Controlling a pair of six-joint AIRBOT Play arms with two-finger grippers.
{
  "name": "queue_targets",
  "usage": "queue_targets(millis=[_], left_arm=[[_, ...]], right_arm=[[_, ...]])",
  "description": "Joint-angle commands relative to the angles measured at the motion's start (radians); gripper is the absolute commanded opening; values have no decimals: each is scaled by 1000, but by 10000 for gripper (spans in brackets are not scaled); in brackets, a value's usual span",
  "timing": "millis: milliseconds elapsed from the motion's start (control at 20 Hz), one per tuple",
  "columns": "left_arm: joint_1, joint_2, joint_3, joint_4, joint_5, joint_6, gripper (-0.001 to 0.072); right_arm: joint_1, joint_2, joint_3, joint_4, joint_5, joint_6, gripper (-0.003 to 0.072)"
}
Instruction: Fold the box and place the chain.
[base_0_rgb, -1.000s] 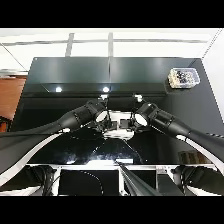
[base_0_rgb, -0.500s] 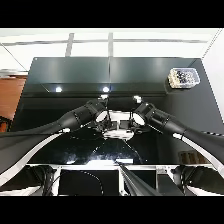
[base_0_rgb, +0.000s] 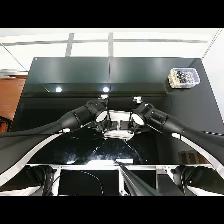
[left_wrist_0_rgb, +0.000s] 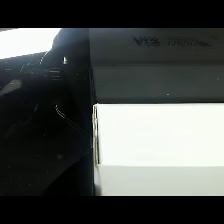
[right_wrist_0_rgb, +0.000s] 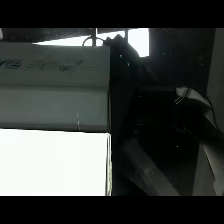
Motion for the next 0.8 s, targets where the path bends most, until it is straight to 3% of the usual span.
queue_targets(millis=[0, 200, 300, 400, 450, 500, 650, 700, 750], left_arm=[[1, 0, 0, 0, 0, 0, 31], [1, 0, 0, 0, 0, 0, 32], [1, 0, 0, 0, 0, 0, 31], [1, 0, 0, 0, 0, 0, 32], [1, 0, 0, 0, 0, 0, 31], [1, 0, 0, 0, 0, 0, 32], [1, 0, 0, 0, 0, 0, 32], [1, 0, 0, 0, 0, 0, 31], [1, 0, 0, 0, 0, 0, 32]], right_arm=[[0, 0, 1, 0, -5, -2, 49], [0, 0, 1, 8, -5, -1, 54], [0, 0, 1, 8, -5, -1, 330], [0, 0, 1, 10, 0, -1, 305], [0, 0, 1, 11, 0, -2, 111], [0, 0, 1, 11, -5, -2, 68], [0, 0, 1, 12, -8, -2, 64], [0, 0, 1, 12, -8, -2, 155], [-1, 2, 1, 11, -7, -2, 354]])
